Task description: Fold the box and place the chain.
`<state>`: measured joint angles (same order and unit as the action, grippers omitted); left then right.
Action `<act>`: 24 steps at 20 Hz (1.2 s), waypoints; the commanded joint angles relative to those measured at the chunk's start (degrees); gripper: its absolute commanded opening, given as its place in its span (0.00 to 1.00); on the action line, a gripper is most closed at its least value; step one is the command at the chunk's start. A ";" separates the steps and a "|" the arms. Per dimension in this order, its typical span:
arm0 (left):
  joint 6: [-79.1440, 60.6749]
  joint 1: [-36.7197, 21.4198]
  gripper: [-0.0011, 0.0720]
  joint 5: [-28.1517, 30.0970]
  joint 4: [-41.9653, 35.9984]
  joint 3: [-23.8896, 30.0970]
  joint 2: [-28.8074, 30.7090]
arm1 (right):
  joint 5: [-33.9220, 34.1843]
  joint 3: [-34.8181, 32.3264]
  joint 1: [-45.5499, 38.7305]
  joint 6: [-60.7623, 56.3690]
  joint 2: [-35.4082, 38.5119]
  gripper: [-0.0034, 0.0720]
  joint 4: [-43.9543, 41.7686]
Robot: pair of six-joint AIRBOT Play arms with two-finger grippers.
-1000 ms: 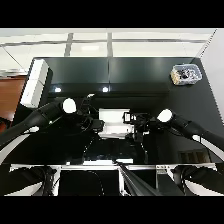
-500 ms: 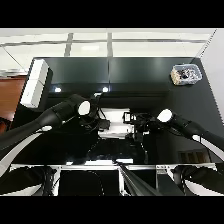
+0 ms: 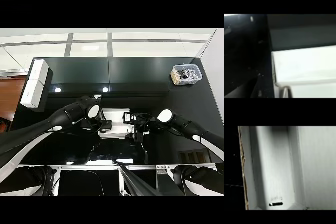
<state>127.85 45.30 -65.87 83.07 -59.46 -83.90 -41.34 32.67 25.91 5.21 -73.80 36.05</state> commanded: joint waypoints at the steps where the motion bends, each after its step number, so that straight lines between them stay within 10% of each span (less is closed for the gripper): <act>1: 3.76 1.84 0.55 -0.35 3.30 -0.17 -0.22 | 0.00 -0.02 0.04 -0.02 -0.04 0.59 0.00; 9: 3.72 1.81 0.54 -1.14 3.02 -2.25 -1.64 | -0.02 -0.02 0.04 -0.02 -0.04 0.59 0.00; 16: 3.45 1.81 0.06 -1.92 3.02 -4.39 -2.80 | -0.02 -0.02 0.04 -0.02 -0.04 0.59 0.00; 22: 2.84 1.81 0.06 -2.14 2.95 -4.39 -2.75 | 0.00 -0.02 0.02 -0.02 -0.04 0.59 0.00; 24: 2.82 1.79 0.31 -1.99 1.79 -4.39 -2.75 | -0.02 -0.02 0.04 -0.02 -0.04 0.59 0.00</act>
<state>130.67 47.09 -68.07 85.60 -63.79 -86.63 -41.34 32.67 25.91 5.21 -73.80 36.07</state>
